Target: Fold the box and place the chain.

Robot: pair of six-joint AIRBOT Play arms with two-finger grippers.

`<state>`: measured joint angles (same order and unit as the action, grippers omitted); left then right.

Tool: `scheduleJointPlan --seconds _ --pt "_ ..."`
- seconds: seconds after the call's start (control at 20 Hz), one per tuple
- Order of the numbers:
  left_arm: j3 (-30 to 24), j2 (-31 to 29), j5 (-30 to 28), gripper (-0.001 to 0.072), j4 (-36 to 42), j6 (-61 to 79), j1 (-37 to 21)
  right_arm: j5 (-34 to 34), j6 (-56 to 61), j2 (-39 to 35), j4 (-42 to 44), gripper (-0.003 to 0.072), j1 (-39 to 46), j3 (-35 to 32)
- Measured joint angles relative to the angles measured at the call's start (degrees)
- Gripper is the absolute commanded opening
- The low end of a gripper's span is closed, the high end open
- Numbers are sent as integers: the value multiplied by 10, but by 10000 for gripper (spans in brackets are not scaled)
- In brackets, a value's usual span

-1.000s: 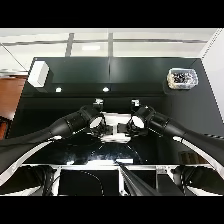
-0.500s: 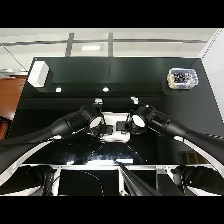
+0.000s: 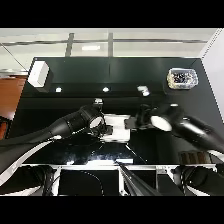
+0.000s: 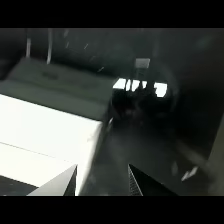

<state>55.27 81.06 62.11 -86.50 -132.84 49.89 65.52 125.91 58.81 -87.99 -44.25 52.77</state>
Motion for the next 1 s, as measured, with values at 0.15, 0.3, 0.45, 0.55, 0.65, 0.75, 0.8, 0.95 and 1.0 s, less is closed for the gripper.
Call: scheduleJointPlan --seconds 0.15,0.3,0.45,0.55,0.65,0.75,0.8,0.95,1.0 --pt "0 0 -1 26 0 0 0 54 -22 -85 -103 382 40 -5" --pt "0 0 -7 26 0 0 0 60 -42 -128 -247 405 115 -33" --pt "0 0 -15 26 0 0 0 -54 -53 -127 -310 702 235 -84" --pt "0 0 -18 27 0 -1 -1 -146 -55 -82 -294 701 323 -87" --pt "0 0 -21 27 0 -1 -2 -202 -67 -3 -237 701 402 -45" --pt "0 0 -27 27 0 -2 -3 -221 -109 96 -158 700 461 32" --pt "0 0 -29 27 0 -2 -3 -220 -132 149 -119 699 482 81" --pt "0 0 -31 27 0 -2 -4 -187 -178 288 -47 574 515 220" --pt "0 0 -32 27 0 -1 -4 -177 -186 327 -33 574 520 261"
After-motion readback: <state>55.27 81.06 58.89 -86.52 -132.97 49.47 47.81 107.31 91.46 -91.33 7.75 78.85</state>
